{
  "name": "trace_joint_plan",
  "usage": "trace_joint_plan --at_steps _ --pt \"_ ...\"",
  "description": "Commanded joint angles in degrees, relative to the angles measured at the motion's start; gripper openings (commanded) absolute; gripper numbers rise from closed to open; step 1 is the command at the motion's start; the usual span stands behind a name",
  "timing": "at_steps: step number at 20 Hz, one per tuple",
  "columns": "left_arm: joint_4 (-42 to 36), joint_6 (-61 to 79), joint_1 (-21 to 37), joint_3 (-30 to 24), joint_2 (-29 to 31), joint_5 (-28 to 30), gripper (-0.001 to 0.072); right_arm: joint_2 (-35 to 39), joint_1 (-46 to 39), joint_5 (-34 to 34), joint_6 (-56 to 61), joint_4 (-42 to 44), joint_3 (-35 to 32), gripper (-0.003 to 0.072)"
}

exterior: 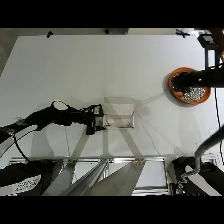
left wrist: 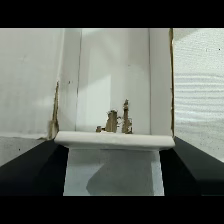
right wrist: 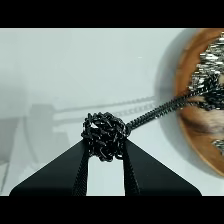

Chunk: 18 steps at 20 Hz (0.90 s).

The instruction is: Fold the box and place the chain.

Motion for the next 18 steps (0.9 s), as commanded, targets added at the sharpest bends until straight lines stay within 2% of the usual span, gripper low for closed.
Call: trace_joint_plan --at_steps 1,11,18 --pt "0.0 0.0 0.0 0.0 0.0 0.0 0.0270 1.0 5.9 3.5 2.5 -1.4 0.0 0.0008" --pt "0.0 0.0 0.0 0.0 0.0 0.0 0.0270 11.9 21.8 6.9 12.3 -5.9 -0.2 0.0007" --pt "0.0 0.0 0.0 0.0 0.0 0.0 0.0270 12.6 34.8 9.0 19.7 -9.8 -1.4 0.0007"
